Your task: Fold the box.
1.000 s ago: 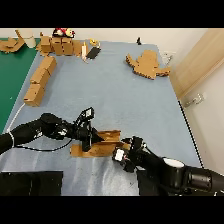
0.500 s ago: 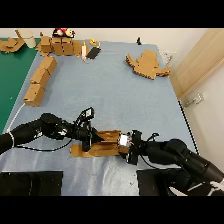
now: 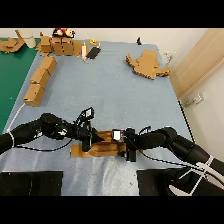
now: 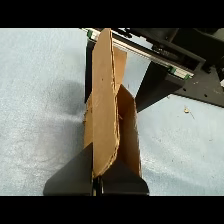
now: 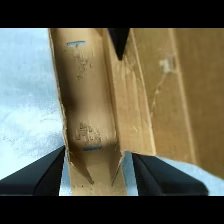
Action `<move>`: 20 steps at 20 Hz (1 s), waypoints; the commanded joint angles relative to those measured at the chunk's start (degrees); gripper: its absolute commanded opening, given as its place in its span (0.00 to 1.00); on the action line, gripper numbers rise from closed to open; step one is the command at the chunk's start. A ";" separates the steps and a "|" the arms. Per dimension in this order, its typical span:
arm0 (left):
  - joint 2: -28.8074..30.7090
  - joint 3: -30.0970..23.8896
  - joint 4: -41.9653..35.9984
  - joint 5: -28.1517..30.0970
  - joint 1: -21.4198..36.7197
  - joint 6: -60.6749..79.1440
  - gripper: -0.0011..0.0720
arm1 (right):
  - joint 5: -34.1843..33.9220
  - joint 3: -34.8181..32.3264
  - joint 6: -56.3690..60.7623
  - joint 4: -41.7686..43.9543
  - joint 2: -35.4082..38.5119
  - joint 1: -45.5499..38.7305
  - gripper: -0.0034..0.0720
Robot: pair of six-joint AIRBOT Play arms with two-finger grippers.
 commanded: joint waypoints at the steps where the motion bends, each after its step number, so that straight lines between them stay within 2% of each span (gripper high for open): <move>1: -0.02 0.00 0.00 0.02 0.02 0.00 0.03 | -2.14 0.46 -0.11 -0.28 -0.31 -0.17 0.91; 5: -0.02 0.00 0.00 0.02 0.02 0.00 0.03 | -1.62 0.44 -0.15 0.28 -0.63 -0.17 0.91; 9: -0.02 0.00 0.00 0.02 0.02 0.00 0.03 | 1.81 0.44 -1.07 1.68 -2.36 -0.04 0.91; 14: -0.02 0.00 0.00 0.04 0.04 0.00 0.03 | 1.95 0.44 -5.60 2.19 -4.22 1.27 0.91; 20: -0.02 0.00 0.00 0.02 0.04 0.00 0.03 | 2.01 0.04 -5.81 1.11 -5.07 1.99 0.91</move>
